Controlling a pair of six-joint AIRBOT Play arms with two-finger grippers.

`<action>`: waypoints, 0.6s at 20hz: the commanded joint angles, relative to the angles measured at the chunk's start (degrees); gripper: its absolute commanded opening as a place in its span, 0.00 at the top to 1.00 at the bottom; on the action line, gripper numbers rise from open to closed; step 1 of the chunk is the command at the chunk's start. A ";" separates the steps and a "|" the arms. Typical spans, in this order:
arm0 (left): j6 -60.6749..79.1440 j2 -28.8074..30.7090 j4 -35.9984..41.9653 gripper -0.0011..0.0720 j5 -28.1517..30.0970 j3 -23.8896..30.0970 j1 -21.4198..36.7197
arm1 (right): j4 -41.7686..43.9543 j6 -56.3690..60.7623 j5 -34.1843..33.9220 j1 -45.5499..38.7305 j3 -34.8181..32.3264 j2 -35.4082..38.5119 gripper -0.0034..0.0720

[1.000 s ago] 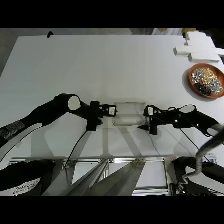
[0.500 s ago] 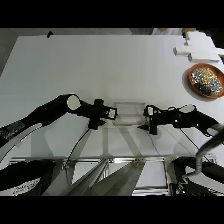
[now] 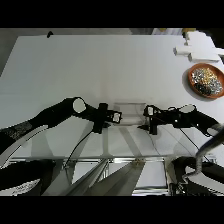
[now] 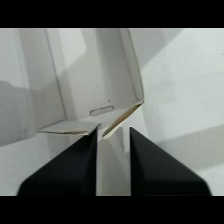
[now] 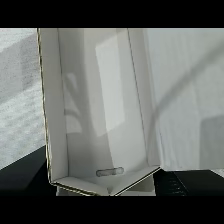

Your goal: Fold the box and place the chain.

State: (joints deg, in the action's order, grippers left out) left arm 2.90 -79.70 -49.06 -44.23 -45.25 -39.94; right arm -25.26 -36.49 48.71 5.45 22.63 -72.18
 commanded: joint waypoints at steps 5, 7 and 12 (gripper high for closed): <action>-6.34 -0.15 0.83 0.80 5.60 0.02 -1.03 | 0.00 0.02 0.00 -0.04 0.00 0.04 0.43; -7.30 -0.15 0.90 0.80 5.84 0.02 -1.03 | 0.00 0.02 0.00 -0.04 0.00 0.04 0.43; -7.19 -0.15 3.21 0.81 5.90 0.02 -2.10 | 0.00 0.02 0.00 -0.04 0.00 0.04 0.43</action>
